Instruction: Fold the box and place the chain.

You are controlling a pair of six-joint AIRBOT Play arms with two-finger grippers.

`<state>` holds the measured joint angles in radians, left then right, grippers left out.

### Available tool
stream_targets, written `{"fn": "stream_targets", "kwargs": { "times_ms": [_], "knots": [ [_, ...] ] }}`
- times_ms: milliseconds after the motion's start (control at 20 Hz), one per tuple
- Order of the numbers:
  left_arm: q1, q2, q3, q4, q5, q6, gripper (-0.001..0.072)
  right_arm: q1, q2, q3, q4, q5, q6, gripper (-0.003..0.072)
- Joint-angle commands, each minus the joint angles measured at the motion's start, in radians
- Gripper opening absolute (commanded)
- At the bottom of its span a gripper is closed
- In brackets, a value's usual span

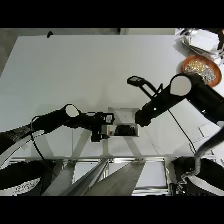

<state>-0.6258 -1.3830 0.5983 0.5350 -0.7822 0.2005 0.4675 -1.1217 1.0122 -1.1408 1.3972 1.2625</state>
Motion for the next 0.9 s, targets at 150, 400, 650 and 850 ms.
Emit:
{"fn": "stream_targets", "kwargs": {
  "times_ms": [150, 400, 650, 850],
  "knots": [
    [0.001, 0.001, 0.000, 0.000, 0.000, 0.000, 0.0256, -0.127, 0.029, 0.024, 0.020, -0.241, -0.146, 0.0235],
    [0.001, 0.001, 0.000, 0.000, 0.000, 0.000, 0.0256, -0.125, -0.149, 0.024, 0.123, -0.466, -0.343, 0.0235],
    [0.001, 0.001, 0.000, 0.000, 0.000, 0.000, 0.0256, -0.060, -0.227, 0.024, 0.132, -0.393, -0.399, 0.0297],
    [0.001, 0.001, 0.000, 0.000, 0.000, 0.000, 0.0256, -0.011, -0.222, 0.024, 0.129, -0.301, -0.483, 0.0339]
  ]
}}
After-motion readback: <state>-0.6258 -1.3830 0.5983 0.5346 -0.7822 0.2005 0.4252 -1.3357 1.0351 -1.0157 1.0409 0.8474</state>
